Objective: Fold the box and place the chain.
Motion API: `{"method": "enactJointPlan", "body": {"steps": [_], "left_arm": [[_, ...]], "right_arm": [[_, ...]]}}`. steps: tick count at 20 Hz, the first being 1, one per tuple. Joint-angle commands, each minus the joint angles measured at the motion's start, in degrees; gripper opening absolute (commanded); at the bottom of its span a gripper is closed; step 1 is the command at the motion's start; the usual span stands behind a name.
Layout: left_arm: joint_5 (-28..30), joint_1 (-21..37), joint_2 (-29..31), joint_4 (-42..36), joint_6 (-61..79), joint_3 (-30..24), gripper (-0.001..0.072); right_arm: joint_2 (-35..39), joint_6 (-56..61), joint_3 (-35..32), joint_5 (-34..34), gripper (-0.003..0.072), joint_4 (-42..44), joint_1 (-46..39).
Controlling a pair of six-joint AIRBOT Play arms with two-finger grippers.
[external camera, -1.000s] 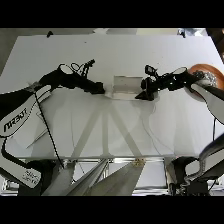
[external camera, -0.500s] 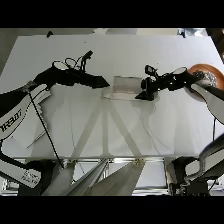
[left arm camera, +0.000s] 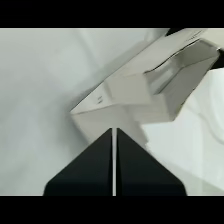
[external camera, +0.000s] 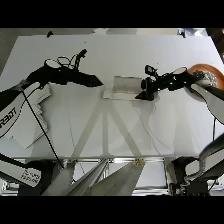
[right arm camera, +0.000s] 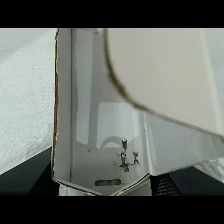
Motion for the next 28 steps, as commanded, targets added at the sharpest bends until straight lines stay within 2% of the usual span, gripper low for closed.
{"method": "enactJointPlan", "body": {"steps": [1,9,12,18,21,22,23,28], "left_arm": [[-0.85,1.49,-0.37,8.09,-5.16,-0.02,0.0008],[2.58,-3.69,-6.14,5.40,-9.01,0.00,0.0008],[4.46,-4.85,-6.67,3.96,-9.62,0.00,0.0007],[3.82,-4.83,-6.51,-2.73,-8.98,0.00,0.0009],[1.60,-4.81,-6.51,-6.93,-4.28,0.00,0.0057],[0.46,-4.81,-6.51,-8.46,-2.12,0.00,0.0164],[-0.17,-4.81,-6.51,-9.31,-1.38,0.00,0.0187],[-0.79,-4.79,-6.51,-9.29,1.70,0.00,0.0221]], "right_arm": [[-0.02,0.02,0.02,0.00,0.0497,0.02,0.00],[-0.02,0.02,0.02,0.00,0.0497,0.02,0.00],[-0.02,0.02,0.02,0.00,0.0497,0.02,0.00],[-0.02,0.02,0.02,0.00,0.0497,0.02,0.00],[-0.02,0.02,0.02,0.00,0.0497,0.02,0.00],[-0.02,0.02,0.02,0.00,0.0497,0.02,0.00],[-0.02,0.02,0.02,0.00,0.0497,0.02,0.00],[-0.02,0.02,0.02,0.00,0.0497,0.02,0.00]]}}
